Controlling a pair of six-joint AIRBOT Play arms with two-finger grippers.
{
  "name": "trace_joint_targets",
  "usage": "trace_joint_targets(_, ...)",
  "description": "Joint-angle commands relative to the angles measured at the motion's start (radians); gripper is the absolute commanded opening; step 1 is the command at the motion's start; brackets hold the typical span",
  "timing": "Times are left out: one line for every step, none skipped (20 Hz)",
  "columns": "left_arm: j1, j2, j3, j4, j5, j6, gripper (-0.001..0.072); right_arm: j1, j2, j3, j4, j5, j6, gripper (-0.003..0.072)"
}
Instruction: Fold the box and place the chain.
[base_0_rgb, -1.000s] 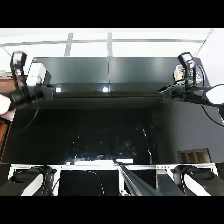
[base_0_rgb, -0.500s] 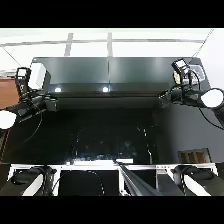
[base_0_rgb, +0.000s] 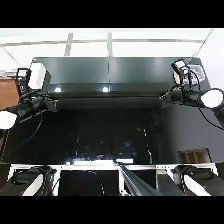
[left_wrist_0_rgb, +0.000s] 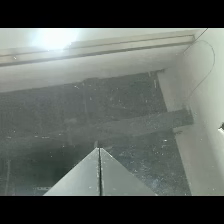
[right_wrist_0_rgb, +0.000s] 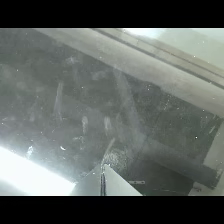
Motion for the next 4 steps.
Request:
trace_joint_targets(0.000, 0.001, 0.000, 0.000, 0.000, 0.000, 0.0026, 0.001, 0.000, 0.000, 0.000, 0.000, 0.001, 0.0011)
trace_joint_targets(0.000, 0.001, 0.000, 0.000, 0.000, 0.000, 0.0026, 0.001, 0.000, 0.000, 0.000, 0.000, 0.001, 0.0011)
trace_joint_targets(0.000, 0.001, 0.000, 0.000, 0.000, 0.000, 0.0026, 0.001, 0.000, 0.000, 0.000, 0.000, 0.001, 0.0011)
trace_joint_targets(0.000, 0.001, 0.000, 0.000, 0.000, 0.000, 0.0026, 0.001, 0.000, 0.000, 0.000, 0.000, 0.001, 0.0011)
